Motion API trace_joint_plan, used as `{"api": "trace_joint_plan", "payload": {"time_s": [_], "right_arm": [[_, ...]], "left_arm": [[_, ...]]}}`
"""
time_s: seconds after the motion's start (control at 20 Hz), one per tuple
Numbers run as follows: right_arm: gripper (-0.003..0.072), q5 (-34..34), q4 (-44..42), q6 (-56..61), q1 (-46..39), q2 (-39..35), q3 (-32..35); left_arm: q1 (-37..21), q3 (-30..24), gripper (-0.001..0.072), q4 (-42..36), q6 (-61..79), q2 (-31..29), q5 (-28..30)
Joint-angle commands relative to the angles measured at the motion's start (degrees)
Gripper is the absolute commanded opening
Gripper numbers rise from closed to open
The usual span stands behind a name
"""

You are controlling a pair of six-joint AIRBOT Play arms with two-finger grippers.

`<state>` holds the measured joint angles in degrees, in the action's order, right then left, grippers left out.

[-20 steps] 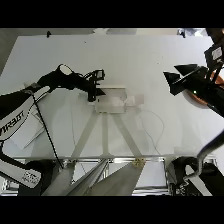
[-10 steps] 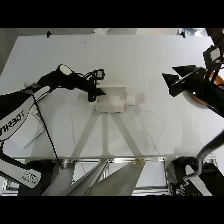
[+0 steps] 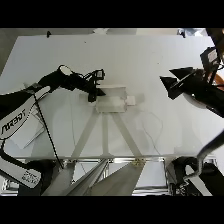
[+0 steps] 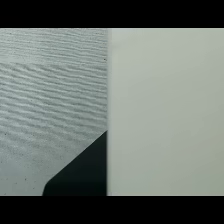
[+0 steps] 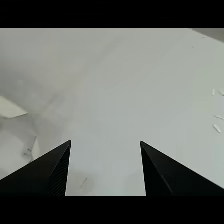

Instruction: Fold the box and place the chain.

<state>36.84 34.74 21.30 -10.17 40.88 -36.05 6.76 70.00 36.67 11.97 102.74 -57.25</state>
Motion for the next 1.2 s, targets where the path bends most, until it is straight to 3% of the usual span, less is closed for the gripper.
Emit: {"api": "trace_joint_plan", "payload": {"time_s": [0.0,0.05,0.1,0.3,0.55,0.95,1.05,1.15], "right_arm": [[0.0463,12.5,0.0,-6.9,0.0,0.0,0.0],[0.0541,17.9,-0.1,-9.5,0.0,0.0,0.0],[0.0675,21.9,-0.5,-12.1,0.0,0.0,0.0],[0.0675,29.1,-2.9,-14.1,0.0,-2.0,0.0],[0.0675,30.8,0.2,-13.7,0.0,-3.4,0.0],[0.0683,30.2,0.8,-17.1,1.5,-1.7,0.0],[0.0683,28.8,4.8,-19.7,6.8,-0.2,0.7],[0.0683,22.8,10.9,-20.3,13.0,1.0,3.3]], "left_arm": [[0.0,0.0,0.0012,0.2,0.0,0.0,0.0],[0.0,0.0,0.0012,0.2,0.0,0.0,0.0],[0.0,0.0,0.0012,0.2,0.0,0.0,0.0],[0.0,0.0,0.0012,0.2,0.0,0.0,0.0],[0.0,0.0,0.0012,0.2,0.0,0.0,0.0],[0.0,0.0,0.0012,0.2,0.0,0.0,0.0],[0.0,0.0,0.0012,0.2,0.0,0.0,0.0],[0.0,0.0,0.0012,0.2,0.0,0.0,0.0]]}}
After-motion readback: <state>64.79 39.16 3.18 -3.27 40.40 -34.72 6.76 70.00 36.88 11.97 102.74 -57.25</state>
